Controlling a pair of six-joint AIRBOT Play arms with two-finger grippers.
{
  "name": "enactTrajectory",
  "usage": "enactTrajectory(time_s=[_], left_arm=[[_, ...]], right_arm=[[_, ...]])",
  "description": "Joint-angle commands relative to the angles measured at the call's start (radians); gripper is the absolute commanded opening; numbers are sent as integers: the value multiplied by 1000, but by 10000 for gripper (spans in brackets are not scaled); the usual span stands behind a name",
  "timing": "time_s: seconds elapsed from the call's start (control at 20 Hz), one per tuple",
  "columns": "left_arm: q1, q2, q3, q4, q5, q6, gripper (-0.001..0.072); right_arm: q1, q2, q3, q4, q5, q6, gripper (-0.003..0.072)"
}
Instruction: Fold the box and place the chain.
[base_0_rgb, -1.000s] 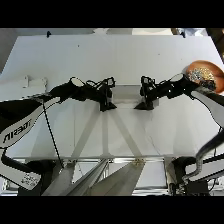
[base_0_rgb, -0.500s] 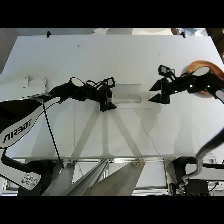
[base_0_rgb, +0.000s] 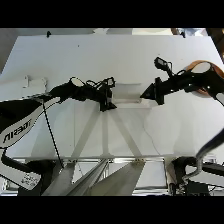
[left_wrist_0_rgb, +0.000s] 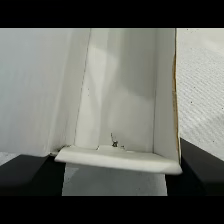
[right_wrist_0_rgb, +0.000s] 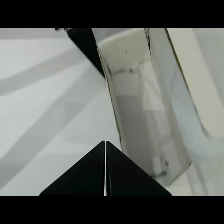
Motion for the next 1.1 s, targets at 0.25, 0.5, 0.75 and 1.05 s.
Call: enactTrajectory(time_s=[0.25,0.5,0.75,1.05], left_arm=[[0,0,0,0,0,0,19],[0,0,0,0,0,0,19],[0,0,0,0,0,0,19],[0,0,0,0,0,0,19]], right_arm=[[104,-52,2,120,-584,117,3],[104,-170,2,76,-628,122,4],[104,-184,2,53,-573,143,7],[86,-2,2,-17,-552,142,8]])
